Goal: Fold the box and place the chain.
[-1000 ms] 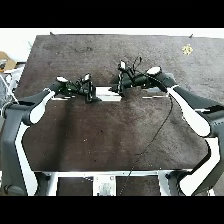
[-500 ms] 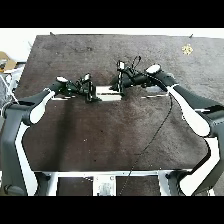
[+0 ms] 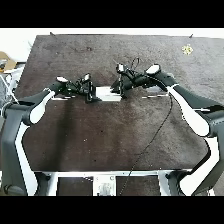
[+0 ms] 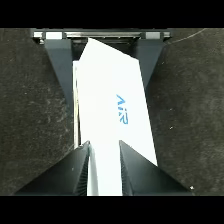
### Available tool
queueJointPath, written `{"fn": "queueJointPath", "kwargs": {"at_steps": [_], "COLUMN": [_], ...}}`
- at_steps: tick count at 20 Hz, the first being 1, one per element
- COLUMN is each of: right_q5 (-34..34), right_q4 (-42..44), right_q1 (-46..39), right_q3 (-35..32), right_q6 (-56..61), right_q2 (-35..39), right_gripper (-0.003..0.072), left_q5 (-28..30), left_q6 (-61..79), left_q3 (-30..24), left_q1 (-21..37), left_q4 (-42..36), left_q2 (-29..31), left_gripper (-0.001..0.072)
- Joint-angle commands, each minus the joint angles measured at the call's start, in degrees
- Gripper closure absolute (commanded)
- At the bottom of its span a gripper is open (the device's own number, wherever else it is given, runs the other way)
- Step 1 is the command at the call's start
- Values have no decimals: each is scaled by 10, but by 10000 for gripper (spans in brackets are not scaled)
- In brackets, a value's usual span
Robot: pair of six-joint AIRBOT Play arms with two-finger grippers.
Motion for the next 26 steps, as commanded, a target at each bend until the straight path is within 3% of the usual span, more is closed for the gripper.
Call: {"fn": "queueJointPath", "kwargs": {"at_steps": [1, 7, 14, 15, 16, 20, 26], "right_q5": [17, 23, 74, 70, 54, -35, -30], "right_q4": [-10, -7, 191, 196, 189, 68, -11], "right_q1": [0, -5, -17, -14, -7, 19, 23], "right_q3": [-7, -20, -18, -18, -19, -18, -19], "right_q6": [15, 15, 15, 19, 33, 71, 101], "right_q2": [-1, -3, -2, -2, -2, -4, -20], "right_gripper": [479, 478, 482, 587, 663, 682, 682], "left_q5": [0, 0, 0, 0, 0, 0, 0], "left_q6": [-1, -1, -1, -1, -1, -1, -1], "left_q3": [0, 0, 0, 0, 0, 0, 0], "left_q1": [0, 0, 0, 0, 0, 0, 0], "left_q4": [0, 0, 0, 0, 0, 0, 0], "left_q2": [0, 0, 0, 0, 0, 0, 0], "left_gripper": [486, 485, 486, 486, 486, 486, 486]}}
